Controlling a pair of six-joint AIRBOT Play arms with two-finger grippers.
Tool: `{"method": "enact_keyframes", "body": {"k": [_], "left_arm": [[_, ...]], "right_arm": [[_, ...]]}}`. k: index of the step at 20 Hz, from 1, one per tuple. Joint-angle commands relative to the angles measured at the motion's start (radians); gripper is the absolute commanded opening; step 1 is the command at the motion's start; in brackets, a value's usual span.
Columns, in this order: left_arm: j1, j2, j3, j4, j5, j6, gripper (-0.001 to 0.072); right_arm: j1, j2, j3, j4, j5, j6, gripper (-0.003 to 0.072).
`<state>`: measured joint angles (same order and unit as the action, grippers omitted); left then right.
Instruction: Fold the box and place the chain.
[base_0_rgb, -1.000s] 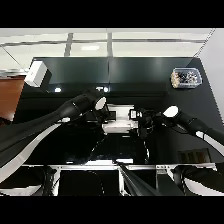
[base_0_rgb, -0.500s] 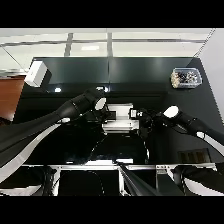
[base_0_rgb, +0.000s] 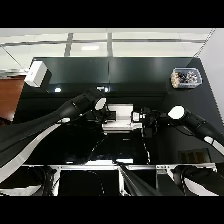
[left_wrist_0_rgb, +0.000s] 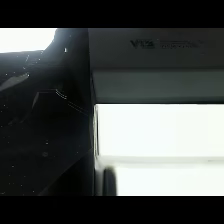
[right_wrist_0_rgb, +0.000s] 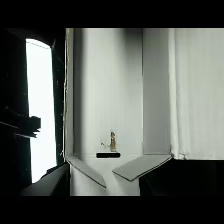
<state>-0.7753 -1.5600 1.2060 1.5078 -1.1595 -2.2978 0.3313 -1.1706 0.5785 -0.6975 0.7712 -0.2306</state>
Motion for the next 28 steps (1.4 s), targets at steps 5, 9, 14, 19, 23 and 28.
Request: {"method": "enact_keyframes", "body": {"k": [5,9,14,19,23,28], "left_arm": [[-0.006,0.0,0.0,-0.002,-0.005,0.024,0.0025],[-0.006,0.0,0.0,-0.002,0.0,0.023,0.0026],[-0.006,0.0,0.0,-0.003,-0.001,0.023,0.0026],[-0.006,0.0,0.0,-0.002,0.0,0.023,0.0026],[-0.006,0.0,0.0,-0.002,-0.001,0.023,0.0026],[-0.006,0.0,0.0,-0.002,-0.001,0.023,0.0026]], "right_arm": [[0.001,0.007,0.001,0.008,0.01,0.007,0.0231],[0.007,-0.023,0.001,0.198,0.007,0.011,0.0233],[0.026,-0.075,0.001,0.255,-0.002,0.015,0.0231],[0.024,-0.075,0.001,0.252,-0.007,0.057,0.025],[0.025,-0.075,0.0,0.229,-0.026,0.135,0.0456],[0.024,-0.075,0.001,0.221,-0.016,0.153,0.0398]]}}
